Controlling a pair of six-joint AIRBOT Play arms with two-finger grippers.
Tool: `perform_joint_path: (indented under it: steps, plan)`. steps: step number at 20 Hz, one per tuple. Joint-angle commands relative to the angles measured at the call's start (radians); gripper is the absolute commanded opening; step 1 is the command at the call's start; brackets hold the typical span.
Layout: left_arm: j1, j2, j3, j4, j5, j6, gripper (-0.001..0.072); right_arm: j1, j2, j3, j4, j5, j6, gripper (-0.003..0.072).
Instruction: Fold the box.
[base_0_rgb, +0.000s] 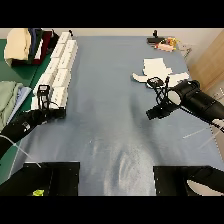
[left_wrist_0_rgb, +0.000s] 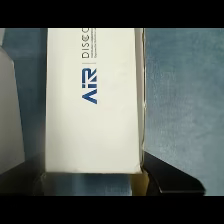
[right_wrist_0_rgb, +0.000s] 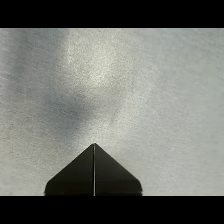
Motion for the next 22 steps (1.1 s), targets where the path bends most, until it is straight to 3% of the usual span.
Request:
perform_joint_path:
  steps: [1,8,22]
  plan:
    - [-0.001,-0.097,0.07,0.0,0.091,0.002,0.0525,0.0,0.0,0.001,0.0,0.0,0.0,0.0003]
    - [0.0,-0.278,0.23,0.0,0.102,0.003,0.0525,0.0,0.0,0.001,0.0,0.0,0.0,0.0003]
    - [-0.001,-0.303,0.237,0.0,0.13,0.0,0.0525,0.0,-0.001,0.001,0.0,0.0,0.0,0.0003]
